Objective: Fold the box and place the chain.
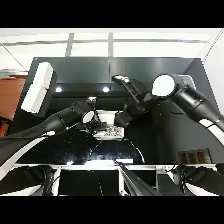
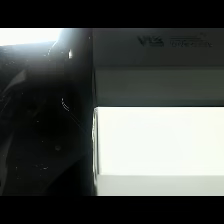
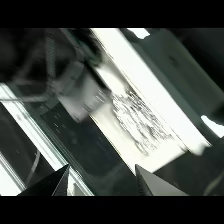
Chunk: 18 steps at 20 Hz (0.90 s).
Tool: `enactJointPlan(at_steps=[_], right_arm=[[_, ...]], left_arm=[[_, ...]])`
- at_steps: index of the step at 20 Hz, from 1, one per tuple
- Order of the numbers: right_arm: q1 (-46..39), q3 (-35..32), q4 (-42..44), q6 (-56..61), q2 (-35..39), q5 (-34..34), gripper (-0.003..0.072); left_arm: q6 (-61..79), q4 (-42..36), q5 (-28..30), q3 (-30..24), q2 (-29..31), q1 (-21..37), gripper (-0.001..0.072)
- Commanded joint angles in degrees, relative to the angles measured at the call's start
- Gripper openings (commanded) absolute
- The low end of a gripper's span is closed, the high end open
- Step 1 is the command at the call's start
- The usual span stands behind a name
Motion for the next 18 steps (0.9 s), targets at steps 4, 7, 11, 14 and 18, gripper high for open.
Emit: enactJointPlan(at_steps=[4,7,11,14,18], right_arm=[[-13.57,-0.09,-11.10,0.37,8.76,6.29,0.0483],[-16.96,-0.09,-10.93,0.79,10.05,6.27,0.0483],[-17.09,-0.09,-11.15,0.76,10.14,6.80,0.0483],[-17.09,-0.09,-11.39,0.76,10.16,7.13,0.0483],[-17.09,-0.09,-13.94,0.74,10.14,7.89,0.0482]], left_arm=[[-0.33,0.22,0.17,0.04,0.02,-0.02,0.0026],[-1.97,-0.02,0.57,0.17,0.04,-0.02,0.0150],[2.73,0.24,-3.48,2.97,0.96,0.42,0.0447],[12.79,0.42,-7.54,4.20,4.94,2.23,0.0443],[31.56,0.48,-14.36,3.15,14.08,7.48,0.0443]])
